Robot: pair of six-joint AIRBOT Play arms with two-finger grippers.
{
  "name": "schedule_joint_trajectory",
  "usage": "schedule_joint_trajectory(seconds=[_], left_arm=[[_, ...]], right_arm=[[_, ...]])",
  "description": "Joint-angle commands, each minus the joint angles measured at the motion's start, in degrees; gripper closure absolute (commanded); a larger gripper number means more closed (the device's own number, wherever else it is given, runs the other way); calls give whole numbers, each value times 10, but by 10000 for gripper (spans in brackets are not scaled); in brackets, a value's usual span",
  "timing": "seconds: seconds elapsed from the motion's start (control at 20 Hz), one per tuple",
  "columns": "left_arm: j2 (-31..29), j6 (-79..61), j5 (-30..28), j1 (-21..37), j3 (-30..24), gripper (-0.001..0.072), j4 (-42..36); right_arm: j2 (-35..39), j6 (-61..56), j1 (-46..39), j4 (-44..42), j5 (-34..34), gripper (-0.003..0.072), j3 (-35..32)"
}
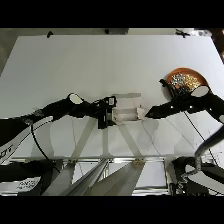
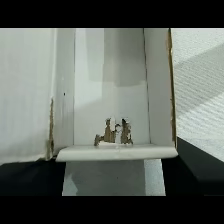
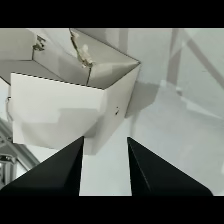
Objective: Fold the box and place the chain.
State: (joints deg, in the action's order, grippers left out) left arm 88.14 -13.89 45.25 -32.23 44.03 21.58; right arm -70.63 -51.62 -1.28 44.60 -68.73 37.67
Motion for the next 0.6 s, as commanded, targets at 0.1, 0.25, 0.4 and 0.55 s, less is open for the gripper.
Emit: schedule_joint_trajectory(seconds=[0.1, 0.25, 0.4, 0.55], left_arm=[[0, 0, 0, 0, 0, 343, 0], [0, 0, 0, 0, 0, 343, 0], [0, 0, 0, 0, 0, 343, 0], [0, 0, 0, 0, 0, 343, 0]], right_arm=[[0, 9, 37, -10, 35, 181, 0], [0, -11, 68, -9, 91, 165, 0], [0, -39, 80, -7, 116, 166, 0], [0, -86, 92, 24, 137, 166, 0]])
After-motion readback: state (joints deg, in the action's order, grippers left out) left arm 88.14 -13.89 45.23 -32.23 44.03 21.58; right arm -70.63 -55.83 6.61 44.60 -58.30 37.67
